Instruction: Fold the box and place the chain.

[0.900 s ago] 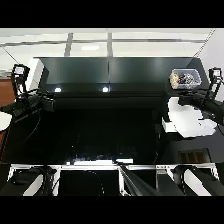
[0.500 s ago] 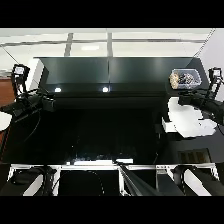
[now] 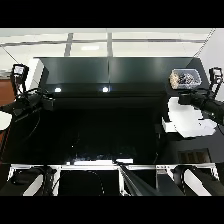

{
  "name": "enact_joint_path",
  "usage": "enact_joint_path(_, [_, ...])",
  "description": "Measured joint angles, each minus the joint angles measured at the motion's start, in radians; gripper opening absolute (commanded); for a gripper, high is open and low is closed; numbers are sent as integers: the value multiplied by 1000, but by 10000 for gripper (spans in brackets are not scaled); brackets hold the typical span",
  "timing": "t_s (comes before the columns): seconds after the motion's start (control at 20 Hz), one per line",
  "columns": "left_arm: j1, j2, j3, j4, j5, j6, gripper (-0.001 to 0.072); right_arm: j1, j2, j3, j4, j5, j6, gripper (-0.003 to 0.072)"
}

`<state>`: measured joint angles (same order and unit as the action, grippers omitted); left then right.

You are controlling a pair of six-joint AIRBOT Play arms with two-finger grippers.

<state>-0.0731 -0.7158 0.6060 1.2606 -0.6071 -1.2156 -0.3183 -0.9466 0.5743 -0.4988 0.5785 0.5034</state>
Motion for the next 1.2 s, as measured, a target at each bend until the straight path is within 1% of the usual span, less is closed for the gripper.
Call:
enact_joint_path(0.05, [0,-7,0,-15,17,0,176,0,0,0,23,-4,0,288])
enact_joint_path(0.1, [-2,-21,0,-40,45,0,685,1,-3,0,40,-10,0,720])
enact_joint_path(0.15, [-9,-41,0,-68,71,0,709,1,-6,0,51,-11,0,720])
enact_joint_path(0.25, [-34,-91,2,-112,105,-3,709,2,-17,4,47,3,20,720])
enact_joint_path(0.3, [-53,-120,6,-126,108,0,709,0,-20,14,10,8,69,720])
enact_joint_path(0.35, [-71,-145,10,-136,97,1,708,-5,-25,35,-64,10,146,720])
enact_joint_path(0.4, [-84,-167,14,-142,87,0,708,-18,-32,66,-172,13,242,720])
enact_joint_path(0.5, [-101,-198,18,-148,40,-16,707,-78,-70,162,-470,43,462,720])
enact_joint_path(0.6, [-110,-219,20,-148,-2,-43,708,-192,-142,282,-759,116,675,720])
enact_joint_path(0.65, [-113,-224,20,-148,-19,-52,708,-256,-182,338,-844,169,746,720])
enact_joint_path(0.7, [-115,-229,21,-148,-34,-60,708,-327,-227,394,-894,235,789,720])
enact_joint_path(0.75, [-116,-232,21,-147,-43,-67,708,-390,-270,440,-900,304,790,720])
enact_joint_path(0.85, [-119,-237,22,-147,-61,-74,708,-498,-356,511,-832,459,674,720])
enact_joint_path(0.9, [-119,-237,22,-147,-64,-75,708,-534,-398,533,-801,545,601,692])
enact_joint_path(0.95, [-119,-238,22,-147,-67,-76,708,-558,-437,549,-796,609,543,568])
enact_joint_path(1.0, [-120,-239,22,-148,-70,-79,708,-572,-467,560,-799,652,503,545])
enact_joint_path(1.05, [-120,-239,22,-150,-72,-79,708,-580,-491,567,-807,673,467,544])
enact_joint_path(1.2, [-120,-240,22,-153,-76,-83,708,-575,-535,581,-795,686,366,543])
